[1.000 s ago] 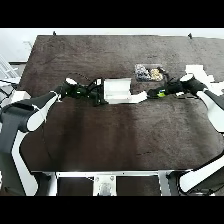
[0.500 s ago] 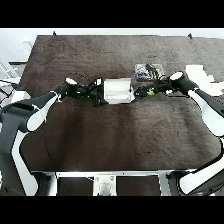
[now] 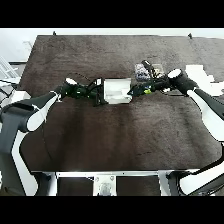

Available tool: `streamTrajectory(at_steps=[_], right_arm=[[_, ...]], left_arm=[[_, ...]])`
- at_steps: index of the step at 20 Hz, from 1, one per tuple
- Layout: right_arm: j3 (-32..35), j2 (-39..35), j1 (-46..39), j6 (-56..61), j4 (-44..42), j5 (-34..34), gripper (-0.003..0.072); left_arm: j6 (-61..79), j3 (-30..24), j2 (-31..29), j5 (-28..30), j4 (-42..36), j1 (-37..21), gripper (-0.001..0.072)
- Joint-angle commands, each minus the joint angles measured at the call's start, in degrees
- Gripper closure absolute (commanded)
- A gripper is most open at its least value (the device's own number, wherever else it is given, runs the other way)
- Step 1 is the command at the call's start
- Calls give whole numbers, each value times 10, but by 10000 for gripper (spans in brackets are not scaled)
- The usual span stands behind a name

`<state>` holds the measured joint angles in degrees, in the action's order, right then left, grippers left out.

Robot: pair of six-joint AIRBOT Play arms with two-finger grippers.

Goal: Fold the box and place the chain.

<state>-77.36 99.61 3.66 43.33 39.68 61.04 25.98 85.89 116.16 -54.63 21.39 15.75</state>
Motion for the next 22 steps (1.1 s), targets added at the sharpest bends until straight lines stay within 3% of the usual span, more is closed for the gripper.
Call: streamTrajectory(at_steps=[1, 9, 22], right_arm=[[0, -1, 16, 20, 13, -9, 229], [-10, -1, 30, 96, 70, -37, 228], [-84, 17, 137, 371, 370, -51, 227]], left_arm=[[0, 0, 0, 0, 0, 0, 166], [0, 0, 0, 0, 0, 0, 166], [0, 0, 0, 0, 0, 0, 166]])
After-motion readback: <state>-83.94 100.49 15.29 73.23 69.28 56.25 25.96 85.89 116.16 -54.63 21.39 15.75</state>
